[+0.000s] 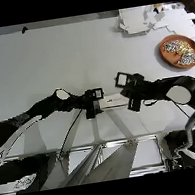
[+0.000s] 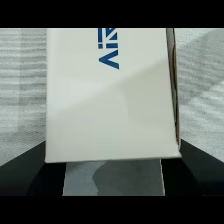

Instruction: Fold the box and place the chain.

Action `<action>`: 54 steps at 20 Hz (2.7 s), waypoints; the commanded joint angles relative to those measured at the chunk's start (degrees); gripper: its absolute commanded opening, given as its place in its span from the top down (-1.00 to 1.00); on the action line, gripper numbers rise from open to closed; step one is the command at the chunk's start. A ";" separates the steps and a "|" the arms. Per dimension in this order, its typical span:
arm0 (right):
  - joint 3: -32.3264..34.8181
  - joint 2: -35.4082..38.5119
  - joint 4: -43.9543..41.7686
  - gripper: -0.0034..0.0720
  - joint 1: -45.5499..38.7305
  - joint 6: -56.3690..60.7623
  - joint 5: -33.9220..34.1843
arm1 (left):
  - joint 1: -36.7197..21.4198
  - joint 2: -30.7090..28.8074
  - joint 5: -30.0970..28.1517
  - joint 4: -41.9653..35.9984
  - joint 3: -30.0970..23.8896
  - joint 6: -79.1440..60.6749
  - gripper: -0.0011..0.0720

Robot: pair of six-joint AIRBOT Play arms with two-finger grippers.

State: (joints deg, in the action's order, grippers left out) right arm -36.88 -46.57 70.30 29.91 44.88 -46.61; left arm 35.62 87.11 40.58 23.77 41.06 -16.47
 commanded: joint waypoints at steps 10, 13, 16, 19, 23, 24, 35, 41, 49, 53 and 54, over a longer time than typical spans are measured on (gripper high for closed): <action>0.11 3.56 16.50 0.85 -35.80 28.68 -32.02 | -0.04 -0.04 -0.04 0.02 0.00 -0.04 0.23; 0.11 3.58 16.37 0.85 -39.10 29.07 -35.17 | -0.04 -0.04 -0.04 0.02 0.00 -0.04 0.23; 0.11 3.58 16.22 0.85 -39.26 29.49 -36.41 | -0.04 -0.04 -0.04 0.02 0.00 -0.04 0.23; 0.11 3.58 16.20 0.85 -39.26 29.49 -36.41 | -0.04 -0.04 -0.04 0.04 0.00 -0.04 0.23; 0.11 3.58 16.22 0.85 -39.26 29.49 -36.41 | -0.04 -0.04 0.52 -1.57 0.00 -0.04 0.23; 0.09 3.58 16.22 0.85 -39.26 29.49 -36.41 | -0.04 -0.04 0.94 -1.55 0.00 -0.04 0.23; 0.09 3.58 16.22 0.85 -39.26 29.49 -36.41 | -9.25 -18.88 -0.31 0.00 0.02 10.69 0.96; 0.09 3.58 16.22 0.85 -39.26 29.49 -36.41 | -27.74 -34.84 -0.39 20.20 0.02 43.28 0.96; 0.09 3.58 16.20 0.85 -39.26 29.49 -36.41 | -52.57 -36.96 6.14 51.89 -2.84 82.58 0.97; 0.09 3.58 16.22 0.85 -39.26 29.49 -36.41 | -58.27 -34.69 6.97 55.23 -5.62 86.38 0.95; 0.09 3.58 16.22 0.85 -39.26 29.49 -36.41 | -58.69 -34.38 7.08 55.74 -6.43 86.38 0.94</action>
State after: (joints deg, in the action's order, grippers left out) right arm -36.80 -43.03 86.52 -9.30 74.37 -83.02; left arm -19.38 51.79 46.65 74.96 36.51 65.28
